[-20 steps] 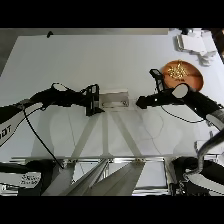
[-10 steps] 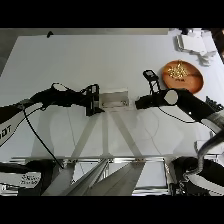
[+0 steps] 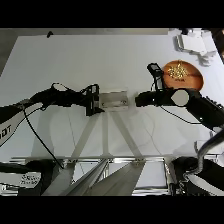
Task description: Fold the box and place the chain.
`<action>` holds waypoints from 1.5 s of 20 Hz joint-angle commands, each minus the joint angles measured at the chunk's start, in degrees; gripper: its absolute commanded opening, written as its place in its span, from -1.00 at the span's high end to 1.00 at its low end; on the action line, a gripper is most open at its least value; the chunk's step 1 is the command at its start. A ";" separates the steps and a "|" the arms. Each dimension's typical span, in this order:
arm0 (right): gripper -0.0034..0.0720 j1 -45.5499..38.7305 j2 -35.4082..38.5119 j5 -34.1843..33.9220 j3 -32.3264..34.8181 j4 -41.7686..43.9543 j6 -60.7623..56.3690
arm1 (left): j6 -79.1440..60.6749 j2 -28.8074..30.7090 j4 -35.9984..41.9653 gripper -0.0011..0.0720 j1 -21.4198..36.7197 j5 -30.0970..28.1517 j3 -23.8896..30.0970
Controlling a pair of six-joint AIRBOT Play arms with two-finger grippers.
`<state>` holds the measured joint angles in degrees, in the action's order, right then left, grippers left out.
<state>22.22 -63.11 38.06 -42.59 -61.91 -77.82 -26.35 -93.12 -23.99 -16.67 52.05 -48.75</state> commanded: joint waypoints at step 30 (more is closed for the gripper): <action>0.91 -16.92 -19.89 8.48 0.00 22.21 19.41 | 0.02 0.04 -0.02 0.54 0.02 0.04 0.02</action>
<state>5.23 -81.43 45.93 -42.61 -42.22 -60.23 -26.33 -93.12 -24.01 -16.67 52.10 -48.73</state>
